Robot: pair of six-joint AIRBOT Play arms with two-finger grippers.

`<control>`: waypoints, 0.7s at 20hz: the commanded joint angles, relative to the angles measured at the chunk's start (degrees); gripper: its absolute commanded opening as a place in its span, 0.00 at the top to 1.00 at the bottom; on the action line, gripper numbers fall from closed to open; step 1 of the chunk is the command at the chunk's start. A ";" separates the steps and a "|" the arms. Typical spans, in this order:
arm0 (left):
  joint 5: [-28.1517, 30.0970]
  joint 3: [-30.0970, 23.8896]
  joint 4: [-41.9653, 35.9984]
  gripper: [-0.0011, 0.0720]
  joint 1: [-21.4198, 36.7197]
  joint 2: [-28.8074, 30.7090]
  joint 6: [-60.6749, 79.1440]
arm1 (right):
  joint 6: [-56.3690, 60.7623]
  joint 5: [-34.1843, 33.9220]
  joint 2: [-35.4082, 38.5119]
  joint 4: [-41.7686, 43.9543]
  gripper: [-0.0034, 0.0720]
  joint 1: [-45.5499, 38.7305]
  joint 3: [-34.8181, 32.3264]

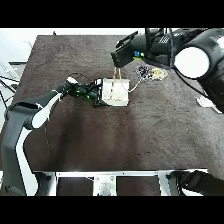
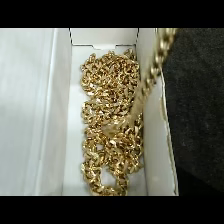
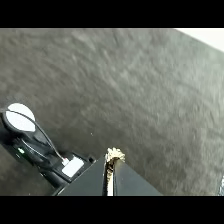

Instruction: Fold the box and place the chain.

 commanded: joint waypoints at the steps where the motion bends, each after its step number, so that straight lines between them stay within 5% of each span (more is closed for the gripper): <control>1: 0.00 0.00 -0.02 0.59 -0.02 0.02 0.00 | 3.15 -1.25 -0.96 -0.04 0.94 -1.77 -4.20; 10: 0.00 0.00 -0.02 0.59 -0.02 0.02 0.00 | 4.26 -24.39 -11.61 0.15 0.93 -3.58 -26.12; 12: 0.00 0.00 -0.02 0.59 -0.02 0.02 0.00 | 4.24 -24.44 -13.49 0.15 0.60 -3.85 -26.10; 14: 0.04 0.00 -0.02 0.59 -0.02 0.02 0.00 | 4.22 -24.39 -13.18 0.09 0.44 -4.94 -26.08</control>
